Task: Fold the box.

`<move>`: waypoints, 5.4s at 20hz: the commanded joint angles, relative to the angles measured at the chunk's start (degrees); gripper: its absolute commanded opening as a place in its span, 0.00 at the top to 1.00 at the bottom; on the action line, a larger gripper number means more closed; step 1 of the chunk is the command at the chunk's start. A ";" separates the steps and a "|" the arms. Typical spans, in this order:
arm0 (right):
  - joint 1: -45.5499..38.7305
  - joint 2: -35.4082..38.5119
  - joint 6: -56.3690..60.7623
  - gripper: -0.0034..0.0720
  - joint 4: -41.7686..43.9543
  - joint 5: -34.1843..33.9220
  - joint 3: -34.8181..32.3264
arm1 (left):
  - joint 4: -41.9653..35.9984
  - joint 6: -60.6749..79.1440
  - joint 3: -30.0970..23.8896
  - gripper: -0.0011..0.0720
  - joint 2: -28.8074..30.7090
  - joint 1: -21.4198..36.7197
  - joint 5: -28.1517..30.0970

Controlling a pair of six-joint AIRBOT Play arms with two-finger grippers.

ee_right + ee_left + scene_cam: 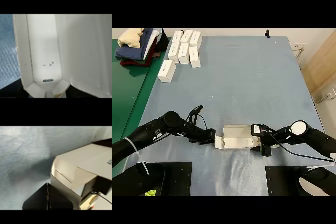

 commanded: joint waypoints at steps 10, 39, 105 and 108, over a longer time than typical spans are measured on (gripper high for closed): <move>0.00 0.02 0.00 0.23 0.00 0.00 0.04 | -1.31 -0.90 1.68 0.34 2.99 -3.26 3.98; 0.00 0.04 0.00 0.23 0.02 0.00 0.04 | 17.84 -26.86 8.98 0.35 -1.51 -17.20 6.19; 0.02 0.02 0.00 0.23 0.02 0.00 0.04 | 48.22 -64.15 31.95 0.96 -25.29 -30.45 -13.25; 0.00 0.02 0.00 0.23 0.00 0.02 0.04 | 48.04 -63.47 31.95 0.96 -25.22 -30.91 -13.14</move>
